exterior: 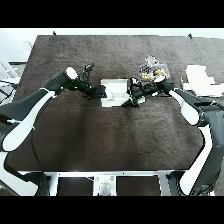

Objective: Fold the box and place the chain.

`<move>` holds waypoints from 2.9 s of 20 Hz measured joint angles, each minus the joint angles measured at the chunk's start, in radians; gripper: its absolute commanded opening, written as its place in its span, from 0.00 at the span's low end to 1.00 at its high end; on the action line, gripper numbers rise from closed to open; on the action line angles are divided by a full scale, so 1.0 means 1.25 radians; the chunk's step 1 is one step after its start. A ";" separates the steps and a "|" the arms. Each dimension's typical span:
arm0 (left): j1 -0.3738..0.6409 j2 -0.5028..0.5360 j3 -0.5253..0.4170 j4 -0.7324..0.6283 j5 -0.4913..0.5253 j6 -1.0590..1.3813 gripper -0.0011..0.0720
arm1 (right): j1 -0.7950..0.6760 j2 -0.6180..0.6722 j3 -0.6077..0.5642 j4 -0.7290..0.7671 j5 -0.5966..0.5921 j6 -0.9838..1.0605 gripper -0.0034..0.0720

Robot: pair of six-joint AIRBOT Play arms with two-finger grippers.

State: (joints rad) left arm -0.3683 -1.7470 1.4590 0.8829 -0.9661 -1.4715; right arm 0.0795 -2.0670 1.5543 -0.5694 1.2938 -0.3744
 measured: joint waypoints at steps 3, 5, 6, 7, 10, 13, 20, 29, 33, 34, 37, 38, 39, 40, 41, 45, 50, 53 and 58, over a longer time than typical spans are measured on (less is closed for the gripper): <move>-0.017 -0.001 0.020 0.048 0.008 -0.044 0.59 | 0.000 0.000 0.000 0.000 0.000 0.000 0.72; -0.027 -0.002 0.032 0.077 0.009 -0.072 0.59 | 0.000 0.000 0.000 0.000 0.000 0.000 0.72; -0.032 -0.003 0.036 0.090 0.009 -0.085 0.59 | 0.000 0.000 0.000 0.000 0.000 0.000 0.72; -0.037 -0.004 0.039 0.103 0.010 -0.098 0.59 | 0.000 0.000 0.000 0.000 0.000 0.000 0.72; -0.050 -0.009 0.044 0.135 0.012 -0.126 0.59 | 0.000 0.000 0.000 0.000 0.000 0.000 0.72; -0.062 -0.011 0.045 0.172 0.012 -0.158 0.59 | 0.000 0.000 0.000 0.000 0.000 0.000 0.72; -0.076 -0.045 0.081 0.254 -0.008 -0.217 0.59 | 0.000 0.000 0.000 0.000 0.000 -0.001 0.72; -0.089 -0.091 0.161 0.320 -0.079 -0.290 0.59 | 0.000 0.000 0.000 0.000 0.000 -0.001 0.72; -0.091 -0.115 0.209 0.333 -0.140 -0.351 0.59 | 0.000 0.000 0.000 0.000 0.000 0.000 0.72; -0.093 -0.124 0.227 0.336 -0.162 -0.367 0.59 | 0.000 0.000 0.000 0.000 0.000 0.000 0.72; -0.101 -0.159 0.291 0.342 -0.231 -0.405 0.59 | 0.000 0.000 0.000 0.000 0.000 0.000 0.72; -0.104 -0.172 0.315 0.347 -0.250 -0.416 0.59 | 0.000 0.000 0.000 0.000 0.000 0.000 0.72; -0.107 -0.184 0.336 0.353 -0.270 -0.424 0.59 | 0.000 0.000 0.000 0.000 0.000 0.000 0.72; -0.111 -0.197 0.358 0.361 -0.291 -0.433 0.59 | 0.000 0.000 0.000 0.000 0.000 0.000 0.72; -0.115 -0.208 0.380 0.369 -0.312 -0.440 0.59 | 0.000 0.000 0.000 0.000 0.000 0.000 0.72; -0.126 -0.231 0.430 0.411 -0.361 -0.462 0.59 | 0.000 0.000 0.000 0.000 0.000 0.000 0.72; -0.133 -0.249 0.447 0.446 -0.377 -0.468 0.59 | 0.000 0.000 0.000 0.000 0.000 0.000 0.72; -0.138 -0.257 0.450 0.464 -0.371 -0.468 0.59 | 0.000 0.000 0.000 0.000 0.000 0.000 0.72; -0.141 -0.262 0.451 0.479 -0.368 -0.457 0.59 | 0.000 0.000 0.000 0.000 0.000 0.000 0.72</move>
State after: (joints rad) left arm -0.5446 -2.0743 2.0232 1.4818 -1.4261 -2.0430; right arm 0.0795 -2.0670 1.5543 -0.5694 1.2938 -0.3740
